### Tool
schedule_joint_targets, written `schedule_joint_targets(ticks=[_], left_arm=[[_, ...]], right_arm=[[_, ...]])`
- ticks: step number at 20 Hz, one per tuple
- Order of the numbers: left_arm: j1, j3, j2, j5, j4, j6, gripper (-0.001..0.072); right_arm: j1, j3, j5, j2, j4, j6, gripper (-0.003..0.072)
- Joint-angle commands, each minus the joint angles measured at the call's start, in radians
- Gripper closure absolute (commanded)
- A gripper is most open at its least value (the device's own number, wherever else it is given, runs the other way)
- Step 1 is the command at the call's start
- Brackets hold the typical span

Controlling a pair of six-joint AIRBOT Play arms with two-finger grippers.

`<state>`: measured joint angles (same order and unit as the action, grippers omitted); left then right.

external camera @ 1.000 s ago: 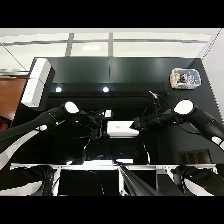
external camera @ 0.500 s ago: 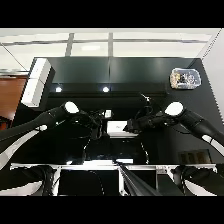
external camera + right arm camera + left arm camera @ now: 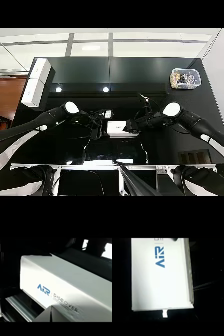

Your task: Fold the box and place the chain.

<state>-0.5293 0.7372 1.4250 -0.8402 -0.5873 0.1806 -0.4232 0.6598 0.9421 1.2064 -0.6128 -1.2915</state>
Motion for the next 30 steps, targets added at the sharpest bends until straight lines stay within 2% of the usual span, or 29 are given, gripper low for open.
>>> schedule_joint_targets(ticks=[1,5,7,9,10,11,15,19,23,26,30], left_arm=[[0.000,0.001,0.000,0.000,0.001,-0.002,0.0415],[0.000,0.001,0.000,-0.001,0.001,-0.007,0.0416],[0.000,0.001,0.000,-0.001,0.001,-0.007,0.0416],[0.000,0.001,-0.001,0.006,0.001,-0.006,0.0412],[0.002,0.001,-0.007,0.007,0.001,-0.006,0.0263],[0.002,0.001,-0.016,0.010,0.002,-0.014,-0.0005],[-0.001,0.002,-0.111,-0.014,-0.006,-0.082,-0.0011],[-0.075,0.074,-0.143,-0.028,0.015,-0.146,-0.0008],[-0.167,0.215,-0.055,0.023,0.014,-0.288,-0.0007],[-0.181,0.306,0.053,0.023,0.015,-0.394,-0.0007],[-0.181,0.333,0.112,-0.029,-0.040,-0.428,-0.0007]], right_arm=[[0.000,0.016,0.016,-0.004,-0.033,-0.003,0.0669],[0.028,0.129,0.134,-0.065,-0.037,0.034,0.0669],[0.092,0.197,0.197,-0.134,-0.053,0.033,0.0669],[0.177,0.234,0.220,-0.220,-0.138,0.024,0.0669],[0.227,0.238,0.232,-0.263,-0.200,-0.004,0.0669],[0.277,0.238,0.257,-0.300,-0.263,-0.038,0.0669],[0.418,0.237,0.370,-0.362,-0.459,-0.074,0.0669],[0.452,0.237,0.268,-0.362,-0.488,-0.149,0.0669],[0.452,0.237,0.190,-0.362,-0.470,-0.166,0.0669],[0.452,0.237,0.175,-0.362,-0.470,-0.167,0.0669],[0.452,0.235,0.178,-0.362,-0.470,-0.166,0.0669]])
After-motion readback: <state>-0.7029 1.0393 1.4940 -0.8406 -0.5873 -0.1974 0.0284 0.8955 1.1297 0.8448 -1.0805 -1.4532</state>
